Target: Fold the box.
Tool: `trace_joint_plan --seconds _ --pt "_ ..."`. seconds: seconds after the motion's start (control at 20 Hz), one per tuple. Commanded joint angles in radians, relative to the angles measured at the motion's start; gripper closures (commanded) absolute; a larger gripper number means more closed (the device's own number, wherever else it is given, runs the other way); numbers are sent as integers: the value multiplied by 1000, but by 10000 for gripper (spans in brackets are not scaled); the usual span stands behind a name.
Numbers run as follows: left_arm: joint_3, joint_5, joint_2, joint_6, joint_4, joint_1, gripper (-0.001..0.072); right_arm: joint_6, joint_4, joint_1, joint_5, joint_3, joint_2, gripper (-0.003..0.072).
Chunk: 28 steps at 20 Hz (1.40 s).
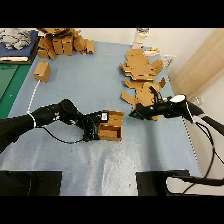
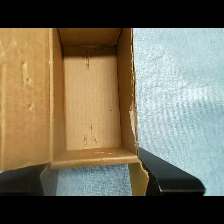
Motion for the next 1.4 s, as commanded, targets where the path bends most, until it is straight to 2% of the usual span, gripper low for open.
trace_joint_plan --seconds 0.0,0.2,0.25,0.5,0.6,0.75,0.95,1.15,1.35 --pt "1 0 0 0 0 0 303 -199 121 73 54 112 -84 686" --pt "1 1 0 0 0 0 303 -285 128 128 283 140 -84 686" --pt "1 0 0 0 0 0 303 -298 129 138 310 136 -78 685" --pt "1 0 0 0 0 0 303 -328 39 202 366 81 19 686" --pt "1 0 0 0 0 0 303 -340 20 235 348 47 37 685" --pt "1 0 0 0 0 0 304 -354 -40 282 247 7 68 685" --pt "1 0 0 0 0 0 304 -383 -141 358 38 -23 206 685" --pt "1 0 0 0 0 0 303 -394 -213 443 -89 -87 278 685" --pt "1 0 0 0 0 0 303 -441 -331 619 -377 -180 370 685"
